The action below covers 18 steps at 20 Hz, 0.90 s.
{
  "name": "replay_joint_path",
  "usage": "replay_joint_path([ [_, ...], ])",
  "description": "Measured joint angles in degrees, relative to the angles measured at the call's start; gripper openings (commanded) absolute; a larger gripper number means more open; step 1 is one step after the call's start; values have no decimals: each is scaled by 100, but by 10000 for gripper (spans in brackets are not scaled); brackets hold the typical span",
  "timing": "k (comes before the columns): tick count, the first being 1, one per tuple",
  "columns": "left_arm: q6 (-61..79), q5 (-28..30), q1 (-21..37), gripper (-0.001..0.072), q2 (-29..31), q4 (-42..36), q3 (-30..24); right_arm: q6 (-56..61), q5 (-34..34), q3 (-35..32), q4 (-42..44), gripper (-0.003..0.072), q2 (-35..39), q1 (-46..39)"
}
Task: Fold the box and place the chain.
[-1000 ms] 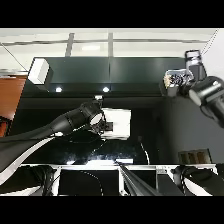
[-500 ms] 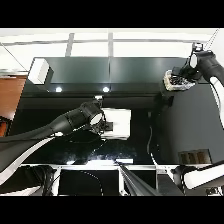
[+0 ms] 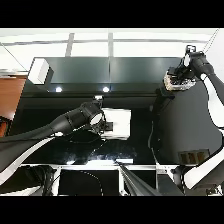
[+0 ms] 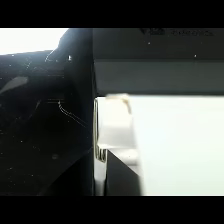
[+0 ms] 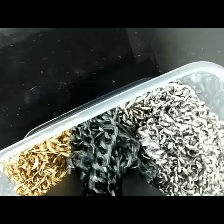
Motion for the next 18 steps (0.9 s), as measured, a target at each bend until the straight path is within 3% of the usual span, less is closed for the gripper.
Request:
replay_joint_path([
  [2,0,-2,0,25,0,-2,-2,-37,284,122,46,14,-11,-4],
  [7,0,-4,0,26,0,-2,0,-719,863,407,111,11,588,-4],
  [12,0,-9,0,26,0,-2,0,-1539,1075,476,514,9,1932,-4],
  [18,0,-11,0,26,0,-2,0,-2302,1532,249,1923,8,3665,37],
])
